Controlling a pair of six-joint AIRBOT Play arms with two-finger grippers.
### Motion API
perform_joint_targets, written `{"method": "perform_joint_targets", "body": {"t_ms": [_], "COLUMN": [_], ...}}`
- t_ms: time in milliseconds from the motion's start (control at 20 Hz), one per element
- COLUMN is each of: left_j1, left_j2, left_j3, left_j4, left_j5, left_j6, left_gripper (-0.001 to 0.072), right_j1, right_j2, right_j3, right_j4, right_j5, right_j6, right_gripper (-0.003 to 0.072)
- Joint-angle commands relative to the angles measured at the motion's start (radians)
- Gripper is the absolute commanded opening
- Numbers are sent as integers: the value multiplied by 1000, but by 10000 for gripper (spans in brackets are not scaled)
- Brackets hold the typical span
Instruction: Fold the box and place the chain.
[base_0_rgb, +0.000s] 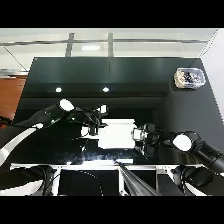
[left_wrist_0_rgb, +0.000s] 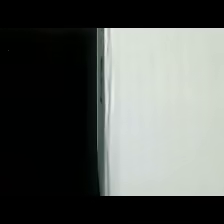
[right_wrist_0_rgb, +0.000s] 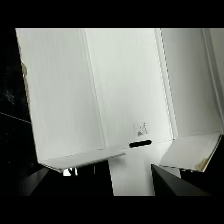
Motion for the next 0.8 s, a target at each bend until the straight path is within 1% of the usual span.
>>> {"method": "perform_joint_targets", "body": {"t_ms": [0, 50, 200, 350, 500, 600, 700, 750], "left_j1": [0, 0, 0, 0, 0, 0, 0, 0], "left_j2": [-1, -1, -1, -1, -1, -1, -1, -1], "left_j3": [0, 0, 0, 0, 0, 0, 0, 0], "left_j4": [0, 0, 0, 0, 0, 0, 0, 0], "left_j5": [0, 0, 0, 0, 0, 0, 0, 0], "left_j6": [0, 0, 0, 0, 0, 0, 0, 0], "left_gripper": [27, 27, 27, 27, 27, 27, 27, 28], "right_j1": [8, 8, 18, 73, 130, 139, 138, 132], "right_j2": [-5, -6, -6, -19, -45, -63, -66, -65], "right_j3": [0, 0, 0, 0, 0, 0, 5, 19], "right_j4": [-50, -75, -28, -27, -26, 21, 37, 34], "right_j5": [39, 34, 0, -15, -114, -174, -214, -209], "right_j6": [-14, -14, -14, -14, -11, 11, 42, 55], "right_gripper": [716, 716, 716, 716, 716, 716, 716, 716]}}
